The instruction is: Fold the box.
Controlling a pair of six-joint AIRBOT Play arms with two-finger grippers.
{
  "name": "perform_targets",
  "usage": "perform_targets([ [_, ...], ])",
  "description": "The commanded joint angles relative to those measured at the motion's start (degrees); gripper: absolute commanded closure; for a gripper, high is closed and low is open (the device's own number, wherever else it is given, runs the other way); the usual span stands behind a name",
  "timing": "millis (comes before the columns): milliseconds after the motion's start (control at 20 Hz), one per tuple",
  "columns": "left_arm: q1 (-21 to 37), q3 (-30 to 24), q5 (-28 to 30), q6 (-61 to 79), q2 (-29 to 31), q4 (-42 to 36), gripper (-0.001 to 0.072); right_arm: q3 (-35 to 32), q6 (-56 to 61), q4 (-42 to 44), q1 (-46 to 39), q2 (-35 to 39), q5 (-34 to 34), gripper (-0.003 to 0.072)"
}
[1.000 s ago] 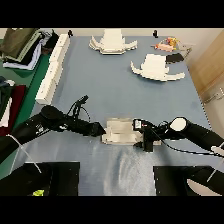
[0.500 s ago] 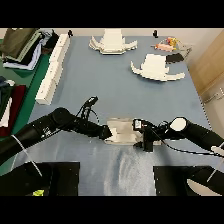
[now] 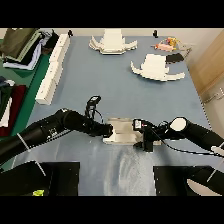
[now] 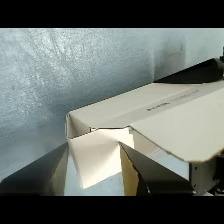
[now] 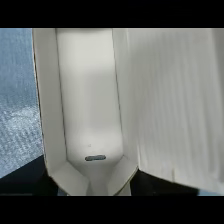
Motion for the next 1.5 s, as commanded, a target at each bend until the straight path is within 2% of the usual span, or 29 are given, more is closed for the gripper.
perform_targets([
  [0, -2.95, 1.64, 0.13, -8.11, -3.21, 3.54, 0.0271, 0.04, 0.02, 0.0, 0.02, 0.04, 0.0, 0.0197],
  [150, -4.66, 2.99, -1.31, -13.79, -4.44, 6.69, 0.0292, 0.04, 0.02, 0.0, 0.02, 0.04, 0.0, 0.0197],
  [350, -6.71, 6.01, -5.46, -25.33, -4.48, 17.81, 0.0295, 0.04, 0.02, 0.0, 0.02, 0.04, 0.02, 0.0196],
  [450, -8.02, 7.45, -6.51, -28.28, -5.31, 20.44, 0.0301, 0.04, 0.02, 0.0, 0.02, 0.04, 0.0, 0.0196],
  [650, -10.73, 11.45, -11.67, -31.15, -11.1, 22.86, 0.0301, 0.04, 0.02, 0.0, 0.02, 0.04, 0.0, 0.0197],
  [850, -12.37, 15.91, -18.43, -39.6, -15.72, 29.03, 0.0301, 0.04, 0.02, 0.0, 0.02, 0.04, 0.0, 0.0197],
  [1100, -12.66, 19.56, -18.84, -40.48, -18.88, 29.99, 0.0301, 0.04, 0.02, 0.0, 0.02, 0.04, 0.02, 0.0197],
  [1450, -13.2, 19.67, -19.78, -42.95, -20.06, 29.99, 0.0301, 0.04, 0.02, 0.0, 0.02, 0.04, 0.02, 0.0197],
])
